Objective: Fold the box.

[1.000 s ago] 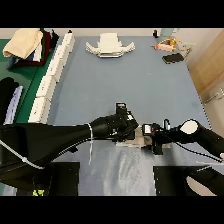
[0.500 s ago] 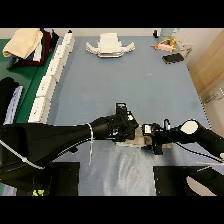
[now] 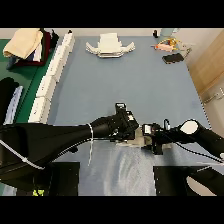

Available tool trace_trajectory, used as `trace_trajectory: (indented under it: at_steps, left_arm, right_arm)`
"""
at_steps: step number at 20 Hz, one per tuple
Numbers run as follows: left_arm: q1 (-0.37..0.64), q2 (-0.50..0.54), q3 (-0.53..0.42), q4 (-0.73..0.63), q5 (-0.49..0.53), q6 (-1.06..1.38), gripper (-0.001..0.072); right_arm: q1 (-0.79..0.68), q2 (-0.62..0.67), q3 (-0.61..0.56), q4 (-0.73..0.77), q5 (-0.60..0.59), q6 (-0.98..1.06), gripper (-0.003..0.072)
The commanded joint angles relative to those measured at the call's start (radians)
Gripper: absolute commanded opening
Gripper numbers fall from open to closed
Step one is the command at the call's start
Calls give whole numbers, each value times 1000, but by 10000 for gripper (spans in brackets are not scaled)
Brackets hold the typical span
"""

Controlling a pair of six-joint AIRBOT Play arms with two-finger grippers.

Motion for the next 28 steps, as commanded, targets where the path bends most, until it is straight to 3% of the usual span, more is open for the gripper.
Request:
trace_trajectory:
  at_steps: [1, 7, 8, 9, 16, 17, 18, 19, 23, 28]
  left_arm:
    - [1, 0, 0, 6, -20, 3, 278]
    - [1, 0, 0, 7, -16, 4, 277]
    - [1, 0, 0, 8, -16, 4, 181]
    - [0, 0, 0, 19, -16, 11, 12]
    - [0, 0, 1, 18, -40, 2, 22]
    - [0, 0, 1, 18, -40, 8, 193]
    - [0, 0, 1, 18, -40, 7, 542]
    - [0, 0, 1, 18, -40, 6, 590]
    - [0, 2, 21, 27, -55, 4, 582]
    - [1, 2, 82, 77, -145, 29, 582]
  right_arm:
    - [0, 1, 1, 0, 0, 1, 519]
    - [0, 1, 1, 0, 0, 1, 518]
    - [0, 1, 1, 0, 0, 1, 519]
    - [0, 1, 1, 0, 0, 1, 519]
    - [0, 1, 1, 0, 0, 1, 519]
    - [0, 1, 1, 0, 0, 1, 519]
    - [0, 1, 1, 0, 0, 1, 519]
    - [0, 1, 1, 0, 0, 1, 519]
    - [0, 1, 1, 0, 0, 1, 519]
    - [0, 1, 1, 0, 0, 1, 519]
